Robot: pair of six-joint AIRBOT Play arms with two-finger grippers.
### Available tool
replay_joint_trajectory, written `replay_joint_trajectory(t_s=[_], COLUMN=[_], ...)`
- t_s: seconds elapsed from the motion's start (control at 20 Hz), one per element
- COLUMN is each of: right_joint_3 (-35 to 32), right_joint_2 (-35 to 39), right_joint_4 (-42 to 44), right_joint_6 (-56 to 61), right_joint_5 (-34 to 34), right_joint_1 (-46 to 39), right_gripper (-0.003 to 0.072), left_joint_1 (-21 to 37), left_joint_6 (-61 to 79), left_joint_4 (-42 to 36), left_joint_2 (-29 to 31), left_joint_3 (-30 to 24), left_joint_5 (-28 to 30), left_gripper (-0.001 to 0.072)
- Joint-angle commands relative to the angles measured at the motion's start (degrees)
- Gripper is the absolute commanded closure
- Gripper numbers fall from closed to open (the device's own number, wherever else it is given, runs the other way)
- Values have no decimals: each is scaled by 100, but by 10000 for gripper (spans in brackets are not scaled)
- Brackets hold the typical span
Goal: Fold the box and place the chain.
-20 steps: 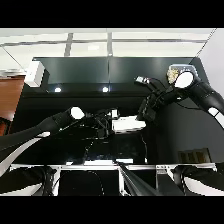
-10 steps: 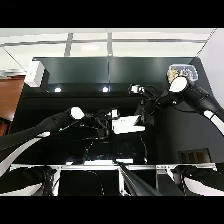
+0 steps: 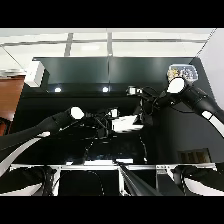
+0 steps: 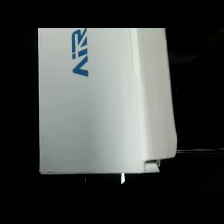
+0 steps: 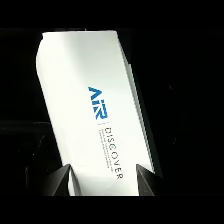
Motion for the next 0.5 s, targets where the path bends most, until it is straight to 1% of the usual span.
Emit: replay_joint_trajectory(t_s=[0.0,0.05,0.1,0.15,0.2,0.45], right_joint_3=[0,0,0,0,0,-2], right_joint_2=[2,2,2,2,2,2], right_joint_4=[-15,-15,-15,-15,-15,2], right_joint_6=[-26,-24,-24,-24,-24,-15], right_joint_5=[-83,-52,9,94,181,256], right_joint_1=[9,9,9,7,7,9], right_gripper=[262,262,289,398,422,426], left_joint_1=[0,2,0,0,0,0], left_joint_6=[15,15,15,15,15,15], left_joint_4=[4,4,4,4,4,4], left_joint_2=[-4,-4,-4,-4,-4,-4], left_joint_3=[7,7,7,7,7,7], left_joint_5=[-11,-11,-11,-11,-11,-11], left_gripper=[359,360,359,359,359,359])
